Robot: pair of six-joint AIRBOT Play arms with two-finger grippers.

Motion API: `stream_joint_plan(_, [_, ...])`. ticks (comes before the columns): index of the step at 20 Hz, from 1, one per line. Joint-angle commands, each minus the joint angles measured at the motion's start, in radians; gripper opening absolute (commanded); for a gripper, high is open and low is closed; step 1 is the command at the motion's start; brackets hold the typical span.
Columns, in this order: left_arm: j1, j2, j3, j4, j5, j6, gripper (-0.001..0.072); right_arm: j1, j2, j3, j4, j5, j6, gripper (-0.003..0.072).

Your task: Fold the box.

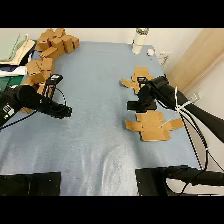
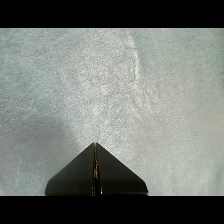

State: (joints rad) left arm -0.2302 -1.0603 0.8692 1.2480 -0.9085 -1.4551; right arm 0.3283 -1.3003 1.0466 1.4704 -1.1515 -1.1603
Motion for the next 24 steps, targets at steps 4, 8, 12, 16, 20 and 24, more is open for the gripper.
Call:
stream_joint_plan(4, [-0.001,0.0,0.0,0.0,0.0,0.0,0.0014,0.0,-0.001,0.001,0.0,0.0,0.0,0.0004])
stream_joint_plan(8, [-0.001,0.0,0.0,0.0,0.0,0.0,0.0014,0.0,-0.001,0.001,0.0,0.0,0.0,0.0004])
stream_joint_plan(12, [-0.001,0.0,0.0,0.0,0.0,0.0,0.0014,0.0,-0.001,0.001,0.0,0.0,0.0,0.0004])
stream_joint_plan(16, [-0.001,0.0,0.0,0.0,0.048,0.0,0.0014,0.0,-0.001,0.001,0.024,0.011,0.0,0.0004])
stream_joint_plan(20, [-0.001,0.0,0.0,-0.024,0.104,0.0,0.0014,0.002,-0.001,0.001,0.036,0.01,0.0,0.0004])
stream_joint_plan(24, [-0.001,0.0,0.0,-0.104,0.135,0.0,0.0014,-0.011,0.0,0.019,-0.012,-0.032,-0.074,0.0004])
